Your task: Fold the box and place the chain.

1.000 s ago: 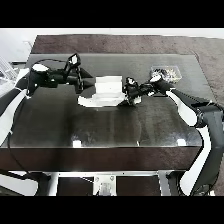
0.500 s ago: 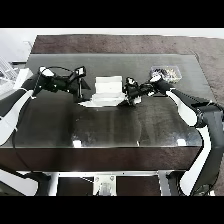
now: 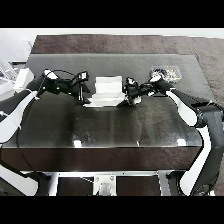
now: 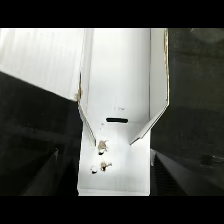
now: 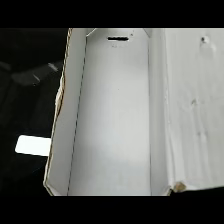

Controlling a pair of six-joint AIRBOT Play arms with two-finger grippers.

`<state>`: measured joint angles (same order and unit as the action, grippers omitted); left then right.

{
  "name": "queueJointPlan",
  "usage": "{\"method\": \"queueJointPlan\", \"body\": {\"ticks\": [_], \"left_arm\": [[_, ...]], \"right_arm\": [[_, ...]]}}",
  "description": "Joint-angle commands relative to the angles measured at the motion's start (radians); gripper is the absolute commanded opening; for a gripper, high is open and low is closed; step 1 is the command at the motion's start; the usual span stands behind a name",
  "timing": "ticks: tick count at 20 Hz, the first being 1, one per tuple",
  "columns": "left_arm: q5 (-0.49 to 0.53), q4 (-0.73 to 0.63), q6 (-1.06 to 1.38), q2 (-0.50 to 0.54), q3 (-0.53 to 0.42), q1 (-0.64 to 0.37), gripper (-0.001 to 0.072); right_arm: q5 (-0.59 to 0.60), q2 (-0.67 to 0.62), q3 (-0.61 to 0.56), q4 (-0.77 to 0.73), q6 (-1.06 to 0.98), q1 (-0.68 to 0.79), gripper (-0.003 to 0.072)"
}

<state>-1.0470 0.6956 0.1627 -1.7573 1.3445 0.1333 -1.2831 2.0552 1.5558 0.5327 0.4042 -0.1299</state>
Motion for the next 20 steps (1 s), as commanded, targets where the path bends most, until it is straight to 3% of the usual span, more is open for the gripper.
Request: {"method": "queueJointPlan", "body": {"ticks": [1, 6, 11, 13, 20], "left_arm": [[0.011, 0.008, 0.004, -0.009, 0.001, 0.019, 0.0650], [0.089, 0.022, 0.019, -0.009, 0.000, 0.062, 0.0650], [0.097, 0.044, -0.006, -0.009, 0.001, 0.062, 0.0647], [0.096, 0.045, -0.008, -0.009, 0.000, 0.062, 0.0483], [0.058, 0.029, -0.006, -0.009, 0.001, 0.062, 0.0485]], "right_arm": [[0.000, 0.000, 0.000, 0.000, 0.000, 0.000, 0.0586], [0.000, 0.000, 0.000, 0.000, 0.000, 0.000, 0.0586], [0.000, 0.000, 0.000, -0.001, 0.000, 0.000, 0.0586], [0.000, 0.000, 0.000, -0.001, 0.000, 0.000, 0.0586], [0.000, 0.000, 0.000, 0.000, 0.000, 0.000, 0.0586]]}}
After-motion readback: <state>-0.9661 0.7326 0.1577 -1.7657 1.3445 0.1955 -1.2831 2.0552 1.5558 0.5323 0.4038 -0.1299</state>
